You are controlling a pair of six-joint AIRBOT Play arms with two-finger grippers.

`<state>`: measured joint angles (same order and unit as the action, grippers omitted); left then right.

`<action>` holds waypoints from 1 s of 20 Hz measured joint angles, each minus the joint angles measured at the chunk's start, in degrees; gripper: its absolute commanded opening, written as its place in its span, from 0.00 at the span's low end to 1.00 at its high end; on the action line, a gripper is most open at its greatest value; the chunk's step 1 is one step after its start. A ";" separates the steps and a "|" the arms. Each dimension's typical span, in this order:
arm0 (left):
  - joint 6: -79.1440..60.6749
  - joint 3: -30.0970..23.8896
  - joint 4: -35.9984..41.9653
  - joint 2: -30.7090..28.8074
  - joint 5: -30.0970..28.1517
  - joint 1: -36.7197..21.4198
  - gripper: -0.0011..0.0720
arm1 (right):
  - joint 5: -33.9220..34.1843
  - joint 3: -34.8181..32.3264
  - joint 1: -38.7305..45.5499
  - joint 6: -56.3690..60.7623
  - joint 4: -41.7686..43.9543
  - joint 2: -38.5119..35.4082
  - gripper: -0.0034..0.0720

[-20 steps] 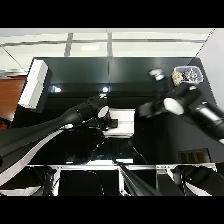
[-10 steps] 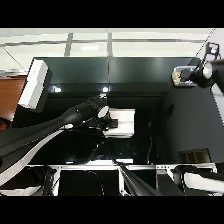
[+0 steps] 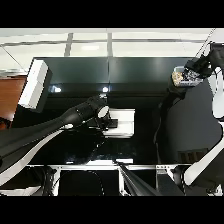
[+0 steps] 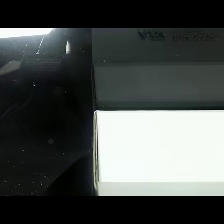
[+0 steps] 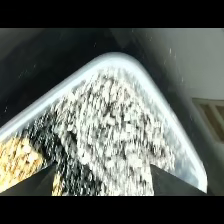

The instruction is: Fold the box and place the chain.

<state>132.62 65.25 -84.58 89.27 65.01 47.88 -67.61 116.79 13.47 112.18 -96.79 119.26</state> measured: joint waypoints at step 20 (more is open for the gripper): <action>0.00 0.00 0.02 0.00 0.17 -0.02 0.06 | -6.43 -0.04 0.94 -14.97 2.62 -15.67 0.06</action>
